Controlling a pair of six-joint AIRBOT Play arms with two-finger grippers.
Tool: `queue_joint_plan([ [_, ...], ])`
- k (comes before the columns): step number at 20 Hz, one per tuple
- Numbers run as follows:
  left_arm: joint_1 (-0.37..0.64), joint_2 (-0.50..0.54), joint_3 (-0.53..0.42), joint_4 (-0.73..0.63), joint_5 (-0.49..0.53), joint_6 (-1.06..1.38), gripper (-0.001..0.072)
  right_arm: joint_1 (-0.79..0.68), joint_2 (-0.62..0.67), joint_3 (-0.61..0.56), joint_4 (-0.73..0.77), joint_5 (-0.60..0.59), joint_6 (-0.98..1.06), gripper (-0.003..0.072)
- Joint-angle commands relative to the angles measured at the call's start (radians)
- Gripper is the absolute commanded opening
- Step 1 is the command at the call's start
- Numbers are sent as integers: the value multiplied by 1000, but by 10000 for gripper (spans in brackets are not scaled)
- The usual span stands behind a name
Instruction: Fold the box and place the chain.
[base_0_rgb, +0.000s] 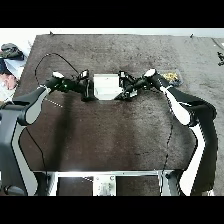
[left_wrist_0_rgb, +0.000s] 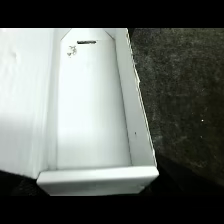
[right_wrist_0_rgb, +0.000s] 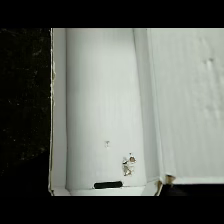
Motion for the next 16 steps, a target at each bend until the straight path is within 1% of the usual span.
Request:
queue_joint_plan([
  [1, -8, -5, 0, -7, 34, 0, 720, 1, -1, 0, 0, 0, 0, 407],
  [9, -8, -15, 0, -6, 45, -1, 720, 1, -1, 0, 0, 0, 0, 407],
  [12, -8, -24, 0, -13, 23, 2, 720, 1, -1, 0, 0, 0, 0, 407],
  [16, -8, -24, 0, -38, 20, 36, 720, 1, -1, 0, 0, 0, 0, 407],
])
